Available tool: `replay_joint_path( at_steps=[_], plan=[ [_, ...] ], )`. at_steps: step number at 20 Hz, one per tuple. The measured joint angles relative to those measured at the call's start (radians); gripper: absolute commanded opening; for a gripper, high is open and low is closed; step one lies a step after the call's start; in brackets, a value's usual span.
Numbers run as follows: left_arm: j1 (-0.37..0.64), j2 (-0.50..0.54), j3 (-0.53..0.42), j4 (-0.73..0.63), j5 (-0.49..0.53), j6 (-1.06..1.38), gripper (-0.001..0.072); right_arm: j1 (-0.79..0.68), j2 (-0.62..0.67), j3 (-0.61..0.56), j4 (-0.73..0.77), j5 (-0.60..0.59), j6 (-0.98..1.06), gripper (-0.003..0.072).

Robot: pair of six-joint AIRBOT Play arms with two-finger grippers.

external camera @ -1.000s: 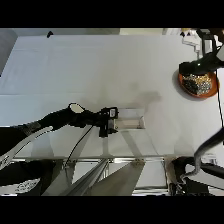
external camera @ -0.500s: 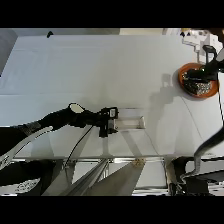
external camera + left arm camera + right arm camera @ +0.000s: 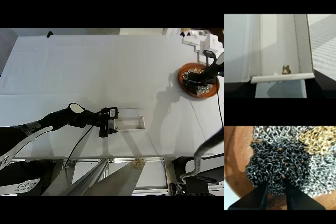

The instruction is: Fold the box and place the chain.

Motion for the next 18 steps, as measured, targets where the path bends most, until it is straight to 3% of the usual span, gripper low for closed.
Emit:
replay_joint_path(
  at_steps=[3,4,5,10,16,17,18],
  plan=[
    [0.0,0.0,0.0,0.0,0.0,0.0,0.0139,-0.001,-0.019,0.001,0.004,-0.002,-0.002,0.0184],
    [0.0,0.0,0.0,0.0,0.0,0.0,0.0139,-0.001,-0.024,0.001,0.01,-0.003,-0.002,0.0058],
    [0.0,0.0,0.0,0.0,0.0,0.0,0.0139,0.0,-0.027,0.001,0.012,-0.003,-0.002,0.0021],
    [0.0,0.0,0.0,0.0,0.0,0.0,0.0139,-0.002,-0.009,0.0,-0.003,0.019,-0.003,0.0021],
    [0.0,0.0,0.0,0.0,0.0,0.0,0.0139,-0.002,0.109,0.0,-0.006,0.028,-0.026,0.0026],
    [0.0,0.0,0.0,0.0,0.0,0.0,0.0139,-0.002,0.124,0.0,-0.007,0.029,-0.031,0.011],
    [0.0,0.0,0.0,0.0,0.0,0.0,0.0139,-0.002,0.132,0.0,-0.007,0.03,-0.036,0.0292]
  ],
)
